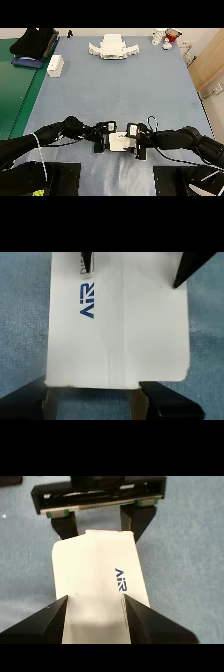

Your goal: Fold the box.

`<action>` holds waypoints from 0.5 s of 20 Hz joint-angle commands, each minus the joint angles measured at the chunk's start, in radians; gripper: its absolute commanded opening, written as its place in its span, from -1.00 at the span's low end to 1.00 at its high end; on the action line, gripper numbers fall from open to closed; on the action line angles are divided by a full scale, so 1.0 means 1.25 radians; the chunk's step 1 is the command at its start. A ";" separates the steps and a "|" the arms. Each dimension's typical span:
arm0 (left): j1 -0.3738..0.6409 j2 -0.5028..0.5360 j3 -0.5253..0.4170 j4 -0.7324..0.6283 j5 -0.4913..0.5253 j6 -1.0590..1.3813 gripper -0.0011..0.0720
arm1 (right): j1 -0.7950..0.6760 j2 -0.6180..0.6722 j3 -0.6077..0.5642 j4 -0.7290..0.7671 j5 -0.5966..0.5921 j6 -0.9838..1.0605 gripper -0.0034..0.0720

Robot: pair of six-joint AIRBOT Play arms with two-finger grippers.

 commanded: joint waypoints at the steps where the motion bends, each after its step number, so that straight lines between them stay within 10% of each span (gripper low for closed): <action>1: 0.000 0.000 0.000 0.000 0.000 0.000 0.47 | 0.050 0.005 -0.033 -0.052 0.099 -0.060 0.55; 10: 0.000 0.000 0.000 0.000 0.000 0.001 0.47 | 0.058 0.005 -0.036 -0.120 0.182 -0.062 0.53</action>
